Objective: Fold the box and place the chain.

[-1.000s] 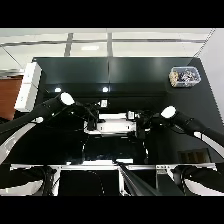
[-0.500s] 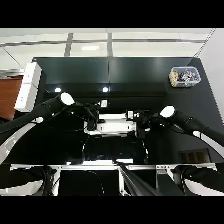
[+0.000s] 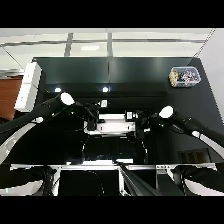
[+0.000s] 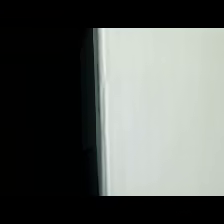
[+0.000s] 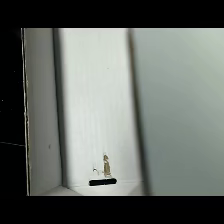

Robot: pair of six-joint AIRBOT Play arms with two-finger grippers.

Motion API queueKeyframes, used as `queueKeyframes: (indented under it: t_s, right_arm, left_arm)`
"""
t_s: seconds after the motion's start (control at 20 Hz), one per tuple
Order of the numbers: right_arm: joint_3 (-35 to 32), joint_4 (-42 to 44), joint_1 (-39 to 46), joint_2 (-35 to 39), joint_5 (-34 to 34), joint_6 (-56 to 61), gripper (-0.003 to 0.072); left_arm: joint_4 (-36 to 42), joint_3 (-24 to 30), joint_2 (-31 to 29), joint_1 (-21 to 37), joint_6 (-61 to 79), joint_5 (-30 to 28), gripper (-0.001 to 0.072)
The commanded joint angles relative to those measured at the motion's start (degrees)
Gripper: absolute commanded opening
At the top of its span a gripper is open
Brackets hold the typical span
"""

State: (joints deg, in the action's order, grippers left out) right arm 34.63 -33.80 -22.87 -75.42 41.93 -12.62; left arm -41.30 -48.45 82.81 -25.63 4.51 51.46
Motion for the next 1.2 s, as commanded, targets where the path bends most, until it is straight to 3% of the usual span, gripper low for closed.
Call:
queueKeyframes:
  t_s: [0.0,0.05,0.1,0.15,0.35,0.4,0.5,0.6,0.7,0.8,0.9,1.0,1.05,1.1,1.15]
  right_arm:
    - [0.0,-0.4,0.0,0.0,0.1,0.1,0.0705]
    - [0.0,-0.5,0.0,0.0,0.1,0.1,0.0704]
    - [0.0,-0.6,0.0,0.0,0.1,0.1,0.0621]
    - [0.0,-0.6,0.0,0.0,0.1,0.1,0.0442]
    - [0.0,-0.7,0.0,0.0,0.1,0.2,0.0415]
    - [0.0,-0.7,0.0,0.0,0.1,0.2,0.0415]
    - [0.0,-0.7,0.0,0.0,0.0,0.2,0.0415]
    - [0.0,-0.7,0.0,0.0,0.0,0.2,0.0415]
    - [0.0,-0.7,0.0,0.0,0.0,0.2,0.0415]
    - [0.0,-0.7,0.0,0.0,0.0,0.2,0.0415]
    - [0.0,-0.7,0.0,0.0,0.0,0.2,0.0415]
    - [0.0,-0.7,0.0,0.0,0.0,0.2,0.0415]
    - [0.0,-0.7,0.0,0.0,0.0,0.2,0.0412]
    - [0.0,-0.8,0.0,0.0,0.1,0.2,0.0242]
    - [0.0,-0.7,0.0,0.0,0.1,0.2,0.0081]
  left_arm:
    - [0.0,0.0,0.0,0.0,0.0,-0.1,0.0028]
    - [0.0,0.0,0.0,0.0,0.0,-0.1,0.0028]
    - [0.0,0.0,0.0,0.0,0.0,-0.1,0.0028]
    - [0.0,0.0,0.0,0.0,0.0,-0.1,0.0028]
    - [0.0,-0.1,0.0,0.0,0.0,0.0,0.0029]
    - [-0.1,-0.1,-0.1,0.0,0.0,0.0,0.0069]
    - [-0.6,-0.1,-1.4,0.4,-1.5,0.0,0.0331]
    - [-4.1,-0.1,-4.3,1.6,-5.0,0.0,0.0524]
    - [-9.5,-0.1,-8.5,3.5,-10.4,0.1,0.0656]
    - [-14.2,-0.1,-13.0,5.7,-17.4,1.1,0.0703]
    - [-17.0,-0.1,-16.9,7.9,-25.3,6.4,0.0699]
    - [-16.7,-0.1,-18.6,9.2,-33.7,15.8,0.0696]
    - [-16.7,0.1,-18.4,9.0,-39.0,20.9,0.0648]
    - [-16.6,0.3,-18.0,8.3,-41.8,24.9,0.0293]
    - [-16.1,0.9,-17.4,7.4,-41.7,28.0,0.0036]
